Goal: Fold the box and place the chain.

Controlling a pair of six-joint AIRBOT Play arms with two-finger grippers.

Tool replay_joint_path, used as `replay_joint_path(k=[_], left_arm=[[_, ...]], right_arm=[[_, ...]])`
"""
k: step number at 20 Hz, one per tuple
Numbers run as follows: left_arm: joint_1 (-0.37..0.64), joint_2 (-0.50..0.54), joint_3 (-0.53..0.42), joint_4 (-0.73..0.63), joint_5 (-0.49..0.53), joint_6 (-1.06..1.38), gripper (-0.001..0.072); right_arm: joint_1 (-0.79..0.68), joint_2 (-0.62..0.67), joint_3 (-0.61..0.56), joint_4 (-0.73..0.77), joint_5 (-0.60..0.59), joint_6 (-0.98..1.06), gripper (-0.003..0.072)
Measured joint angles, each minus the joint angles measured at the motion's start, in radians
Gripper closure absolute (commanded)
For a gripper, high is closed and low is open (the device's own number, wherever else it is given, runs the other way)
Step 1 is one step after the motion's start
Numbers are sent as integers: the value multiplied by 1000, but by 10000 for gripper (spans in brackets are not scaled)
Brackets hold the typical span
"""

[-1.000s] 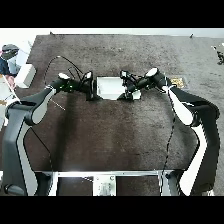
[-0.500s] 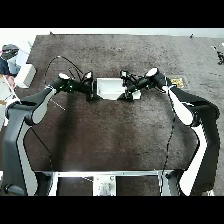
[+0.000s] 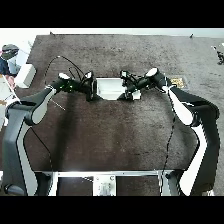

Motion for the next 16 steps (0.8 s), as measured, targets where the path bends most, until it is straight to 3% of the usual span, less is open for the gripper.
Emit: replay_joint_path(k=[16], left_arm=[[0, 0, 0, 2, 16, 1, 218]], right_arm=[[0, 0, 0, 0, -2, 0, 524]])
